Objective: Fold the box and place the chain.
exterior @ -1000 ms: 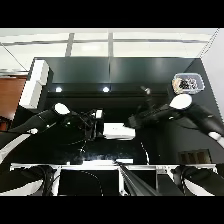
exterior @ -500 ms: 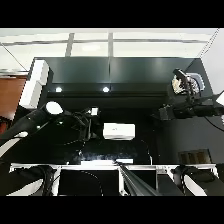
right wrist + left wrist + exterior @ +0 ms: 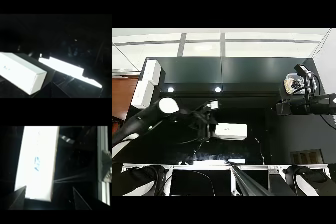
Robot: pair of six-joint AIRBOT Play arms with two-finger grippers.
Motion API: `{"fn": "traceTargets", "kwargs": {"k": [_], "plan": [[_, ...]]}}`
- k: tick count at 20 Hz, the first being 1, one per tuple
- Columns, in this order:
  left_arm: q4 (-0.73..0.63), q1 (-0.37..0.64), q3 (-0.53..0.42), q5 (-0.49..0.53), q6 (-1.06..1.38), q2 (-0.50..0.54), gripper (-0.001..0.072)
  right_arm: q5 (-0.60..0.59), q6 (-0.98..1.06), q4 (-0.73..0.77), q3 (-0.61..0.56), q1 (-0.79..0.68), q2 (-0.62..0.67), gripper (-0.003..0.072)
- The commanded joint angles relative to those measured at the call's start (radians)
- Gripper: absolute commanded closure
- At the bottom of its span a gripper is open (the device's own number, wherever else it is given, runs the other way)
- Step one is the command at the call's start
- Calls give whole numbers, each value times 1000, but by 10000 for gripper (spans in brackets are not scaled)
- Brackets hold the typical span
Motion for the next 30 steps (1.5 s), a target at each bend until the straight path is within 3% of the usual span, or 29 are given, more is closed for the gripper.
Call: {"fn": "traceTargets", "kwargs": {"k": [1,5,17,22,27,28,29,30], "plan": [[79,-101,130,82,-23,-137,-3,-13,-1,-5,1,-1,0,678],[90,-136,212,80,-24,-246,-3,-12,-1,-5,1,-1,0,678],[61,-176,214,54,-24,-260,-2,-37,0,-5,1,-1,0,677],[92,-224,214,156,-24,-317,-3,-36,0,-4,1,-1,0,677],[217,-291,213,288,-36,-342,-1,-38,1,-4,1,-1,0,677],[229,-297,213,281,-65,-336,76,-38,1,-4,1,-1,0,677],[239,-295,214,265,-119,-322,271,-36,1,-4,1,-1,0,677],[266,-283,214,235,-165,-300,399,-35,1,-5,1,-1,0,677]]}}
